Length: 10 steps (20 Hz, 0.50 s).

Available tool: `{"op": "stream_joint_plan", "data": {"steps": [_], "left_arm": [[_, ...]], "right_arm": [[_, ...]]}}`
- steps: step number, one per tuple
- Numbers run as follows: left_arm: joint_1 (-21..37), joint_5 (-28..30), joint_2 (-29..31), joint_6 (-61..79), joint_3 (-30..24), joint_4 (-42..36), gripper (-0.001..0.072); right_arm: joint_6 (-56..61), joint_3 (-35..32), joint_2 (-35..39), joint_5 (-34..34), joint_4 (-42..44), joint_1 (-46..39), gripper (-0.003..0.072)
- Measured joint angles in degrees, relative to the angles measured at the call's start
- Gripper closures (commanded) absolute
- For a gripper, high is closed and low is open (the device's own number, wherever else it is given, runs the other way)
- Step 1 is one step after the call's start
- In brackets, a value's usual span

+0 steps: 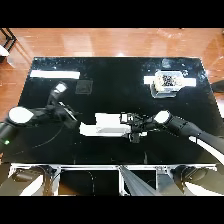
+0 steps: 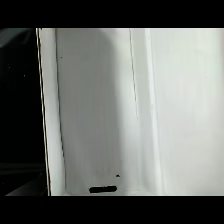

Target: Fold the box and place the chain.

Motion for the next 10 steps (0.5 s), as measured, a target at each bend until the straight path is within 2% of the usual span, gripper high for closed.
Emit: {"op": "stream_joint_plan", "data": {"steps": [2, 5, 7, 10], "left_arm": [[6.3, -5.1, 0.4, -7.3, -1.1, 0.9, 0.0687], [13.8, -8.2, -0.6, -20.3, -4.8, 1.7, 0.0687], [16.1, -9.6, -2.3, -25.1, -7.5, 0.5, 0.0687], [15.9, -10.1, -5.8, -28.5, -9.9, -2.7, 0.0687]], "right_arm": [[0.0, 0.0, 0.0, 0.0, 0.0, 0.0, 0.0332], [0.0, 0.0, 0.0, 0.0, 0.0, 0.0, 0.0332], [0.0, 0.0, 0.0, 0.0, 0.0, 0.0, 0.0331], [0.0, 0.0, 0.0, 0.0, 0.0, 0.0, 0.0332]]}}
